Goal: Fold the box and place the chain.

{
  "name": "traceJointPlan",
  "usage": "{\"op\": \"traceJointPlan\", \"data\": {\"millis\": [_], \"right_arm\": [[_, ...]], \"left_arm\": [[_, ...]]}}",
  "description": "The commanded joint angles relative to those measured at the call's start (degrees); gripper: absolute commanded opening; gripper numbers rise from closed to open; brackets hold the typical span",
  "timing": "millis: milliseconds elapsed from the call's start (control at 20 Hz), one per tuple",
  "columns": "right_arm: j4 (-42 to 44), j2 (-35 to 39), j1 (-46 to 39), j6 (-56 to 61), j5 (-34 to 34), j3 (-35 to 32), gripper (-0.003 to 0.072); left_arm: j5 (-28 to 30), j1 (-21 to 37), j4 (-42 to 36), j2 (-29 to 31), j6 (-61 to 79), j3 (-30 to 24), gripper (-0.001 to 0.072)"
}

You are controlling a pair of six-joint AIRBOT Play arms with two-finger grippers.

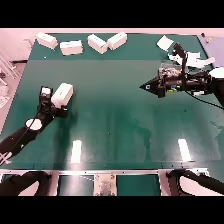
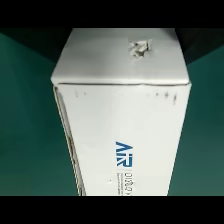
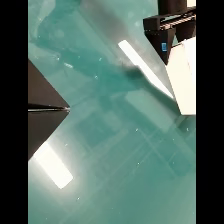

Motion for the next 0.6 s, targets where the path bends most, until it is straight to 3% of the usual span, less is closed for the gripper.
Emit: {"op": "traceJointPlan", "data": {"millis": [0, 150, 300, 400, 450, 500, 550], "right_arm": [[0.00, 0.02, 0.00, 0.15, 0.02, -0.02, 0.0141], [0.00, 0.02, -0.02, 0.15, 0.02, -0.02, 0.0242], [-0.04, 0.74, -0.46, 2.60, 0.37, -0.02, 0.0241], [-0.20, 3.37, -1.90, 3.32, 0.61, -0.02, 0.0170], [-0.24, 5.42, -3.06, 4.00, 0.59, -0.02, 0.0094], [-0.24, 7.39, -4.26, 5.51, 1.42, -0.02, 0.0034], [-0.26, 9.64, -5.46, 6.27, 2.60, -0.02, 0.0011]], "left_arm": [[1.95, 0.02, 0.09, 0.02, -1.01, -1.14, 0.0709], [1.75, 0.00, 0.33, 0.22, 0.26, -1.09, 0.0709], [-1.73, 0.02, 0.35, 4.63, 0.28, -1.07, 0.0710], [-9.20, 0.02, 0.35, 11.85, 0.22, -1.09, 0.0706], [-13.05, 0.02, 0.35, 15.93, -0.63, -1.11, 0.0675], [-17.27, 0.02, 0.55, 19.78, -2.08, -1.11, 0.0524], [-22.53, 0.02, 1.20, 23.69, -2.23, -1.11, 0.0280]]}}
